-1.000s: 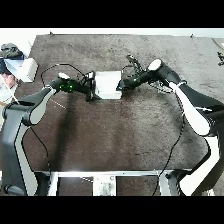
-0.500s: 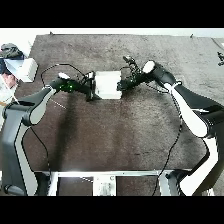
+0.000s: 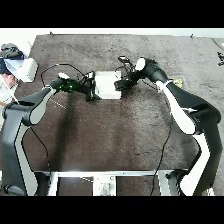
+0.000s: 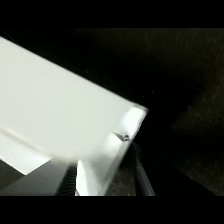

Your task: Fold the box and place the chain.

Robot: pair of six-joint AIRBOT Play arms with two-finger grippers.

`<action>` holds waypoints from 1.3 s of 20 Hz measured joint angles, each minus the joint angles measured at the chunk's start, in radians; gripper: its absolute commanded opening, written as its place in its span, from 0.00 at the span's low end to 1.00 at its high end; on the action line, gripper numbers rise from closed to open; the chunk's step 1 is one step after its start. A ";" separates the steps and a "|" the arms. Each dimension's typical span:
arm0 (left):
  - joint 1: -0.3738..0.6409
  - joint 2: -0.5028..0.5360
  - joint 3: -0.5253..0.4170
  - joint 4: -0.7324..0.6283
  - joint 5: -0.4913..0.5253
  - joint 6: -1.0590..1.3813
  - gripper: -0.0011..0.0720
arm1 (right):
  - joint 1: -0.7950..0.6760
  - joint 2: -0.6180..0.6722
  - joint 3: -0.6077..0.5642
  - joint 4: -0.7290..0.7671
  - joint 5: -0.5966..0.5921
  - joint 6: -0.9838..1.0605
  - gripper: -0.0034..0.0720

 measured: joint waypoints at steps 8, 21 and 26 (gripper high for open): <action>0.000 0.000 0.000 -0.001 0.001 0.000 0.36 | 0.071 -0.049 0.097 -0.211 0.057 0.207 0.56; 0.000 0.000 0.000 -0.001 0.001 0.000 0.36 | 0.084 -0.081 0.105 -0.273 0.050 0.345 0.55; 0.000 0.000 0.000 -0.001 0.001 0.000 0.36 | 0.092 -0.082 0.105 -0.299 0.042 0.374 0.47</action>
